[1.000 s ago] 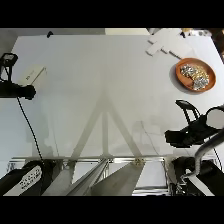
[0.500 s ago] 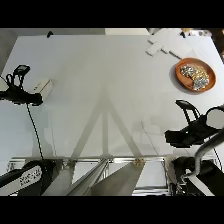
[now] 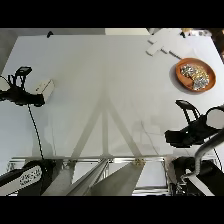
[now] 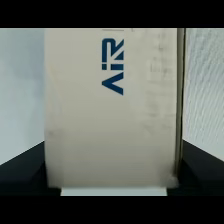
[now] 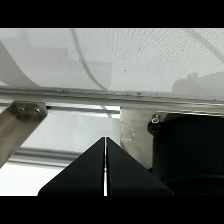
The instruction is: Fold the box and place the chain.
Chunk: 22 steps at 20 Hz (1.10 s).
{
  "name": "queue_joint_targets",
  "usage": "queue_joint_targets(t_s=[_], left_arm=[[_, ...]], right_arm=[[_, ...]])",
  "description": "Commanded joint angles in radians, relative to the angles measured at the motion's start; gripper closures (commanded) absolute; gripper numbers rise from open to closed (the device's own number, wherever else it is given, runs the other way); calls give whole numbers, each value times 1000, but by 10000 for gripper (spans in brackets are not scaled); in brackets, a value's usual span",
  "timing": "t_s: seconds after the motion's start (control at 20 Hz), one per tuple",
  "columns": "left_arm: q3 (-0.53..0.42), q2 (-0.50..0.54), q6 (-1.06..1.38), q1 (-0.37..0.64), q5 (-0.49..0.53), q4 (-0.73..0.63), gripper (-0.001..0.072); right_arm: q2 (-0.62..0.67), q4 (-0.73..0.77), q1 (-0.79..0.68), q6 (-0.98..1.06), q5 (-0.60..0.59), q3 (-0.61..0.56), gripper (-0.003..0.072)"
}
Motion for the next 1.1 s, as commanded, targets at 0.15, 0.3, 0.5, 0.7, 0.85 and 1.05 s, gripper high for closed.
queue_joint_targets(t_s=[0.15, 0.3, 0.5, 0.7, 0.85, 1.05], left_arm=[[1, 5, -118, 1, -31, 31, 11], [1, 39, -142, 0, -40, 34, 12], [1, 140, -143, 0, -44, 34, 13], [1, 252, -166, 0, -56, 33, 14], [1, 312, -165, 0, -62, 34, 14], [1, 330, -165, 0, -53, 34, 15]], right_arm=[[1, 0, 1, 0, 0, 1, 672], [1, 0, 1, 0, 0, 1, 672], [1, 0, 1, 0, 0, 1, 672], [1, 0, 1, 0, 0, 1, 672], [1, 0, 1, 0, 0, 1, 672], [1, 0, 1, 0, 0, 1, 672]])
